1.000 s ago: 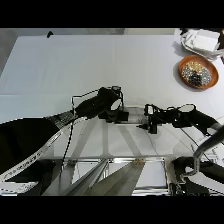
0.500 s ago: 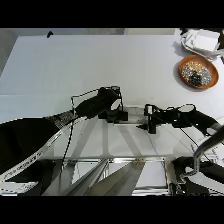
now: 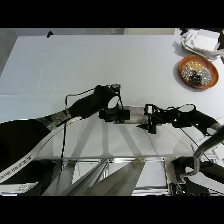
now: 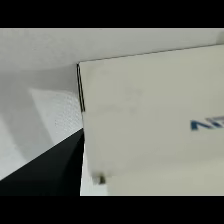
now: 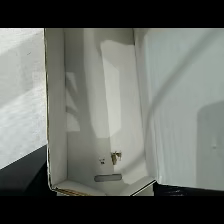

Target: Fold the box and place the chain.

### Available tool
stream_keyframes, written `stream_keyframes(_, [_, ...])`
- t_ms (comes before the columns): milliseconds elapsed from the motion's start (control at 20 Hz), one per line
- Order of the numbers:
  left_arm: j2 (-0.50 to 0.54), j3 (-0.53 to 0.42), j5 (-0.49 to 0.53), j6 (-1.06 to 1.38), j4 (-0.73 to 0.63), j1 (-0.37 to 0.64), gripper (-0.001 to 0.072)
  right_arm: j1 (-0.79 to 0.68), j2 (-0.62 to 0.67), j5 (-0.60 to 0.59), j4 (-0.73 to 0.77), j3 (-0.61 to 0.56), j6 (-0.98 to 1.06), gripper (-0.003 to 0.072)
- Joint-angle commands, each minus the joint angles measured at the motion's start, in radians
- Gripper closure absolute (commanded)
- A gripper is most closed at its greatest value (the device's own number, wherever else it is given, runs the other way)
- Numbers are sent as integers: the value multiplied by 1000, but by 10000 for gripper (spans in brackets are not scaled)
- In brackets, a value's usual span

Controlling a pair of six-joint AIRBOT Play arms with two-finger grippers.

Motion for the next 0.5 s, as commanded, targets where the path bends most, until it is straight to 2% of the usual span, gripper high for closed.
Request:
stream_keyframes(0, [70,0,-14,91,-9,21,307,0,1,3,0,0,-1,270])
stream_keyframes(100, [122,0,-31,190,-22,45,307,0,1,3,0,0,-1,270])
stream_keyframes(200, [178,0,-66,406,-31,68,299,0,1,3,0,0,0,270])
stream_keyframes(300, [237,-10,-101,690,-79,88,188,0,1,3,0,0,-1,270])
stream_keyframes(400, [302,-76,-115,1095,-187,112,131,0,1,3,0,0,-1,270])
stream_keyframes(450, [336,-135,-108,1344,-251,128,42,0,1,3,0,0,-1,270])
